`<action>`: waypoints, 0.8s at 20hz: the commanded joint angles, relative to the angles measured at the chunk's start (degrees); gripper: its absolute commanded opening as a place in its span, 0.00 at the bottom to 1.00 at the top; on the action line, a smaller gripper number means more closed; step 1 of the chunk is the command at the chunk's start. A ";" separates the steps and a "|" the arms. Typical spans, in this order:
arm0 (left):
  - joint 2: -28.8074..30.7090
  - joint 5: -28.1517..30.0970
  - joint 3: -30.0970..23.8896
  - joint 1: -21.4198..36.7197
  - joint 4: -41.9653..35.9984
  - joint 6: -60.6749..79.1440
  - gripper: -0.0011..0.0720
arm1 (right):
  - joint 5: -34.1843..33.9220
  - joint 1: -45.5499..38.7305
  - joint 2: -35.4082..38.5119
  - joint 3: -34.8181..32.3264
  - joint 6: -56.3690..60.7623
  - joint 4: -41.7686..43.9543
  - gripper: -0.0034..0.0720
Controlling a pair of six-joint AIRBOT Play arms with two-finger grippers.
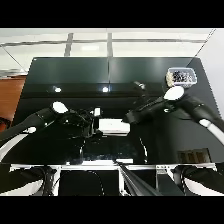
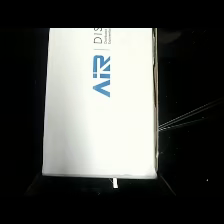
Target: Fold the box and place the chain.
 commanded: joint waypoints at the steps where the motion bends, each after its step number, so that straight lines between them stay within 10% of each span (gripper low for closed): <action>1: 2.25 0.35 1.01 0.28 2.19 -7.15 0.67 | 10.16 -9.64 7.87 1.40 0.26 -2.25 0.06; 2: 3.65 0.35 1.62 0.57 4.52 -8.50 0.94 | 11.85 -12.35 10.12 1.40 1.46 -4.90 0.06; 3: 5.25 0.11 2.23 0.98 5.95 -9.60 1.00 | 12.81 -14.67 12.00 1.40 2.89 -7.69 0.06; 9: 9.11 -5.22 9.46 -3.26 5.22 -12.55 0.99 | 12.81 -20.79 15.91 1.31 5.99 -11.21 0.06; 16: -7.63 -7.19 22.62 -9.81 5.38 -22.45 0.99 | 9.11 -20.79 15.91 1.27 5.95 -10.93 0.06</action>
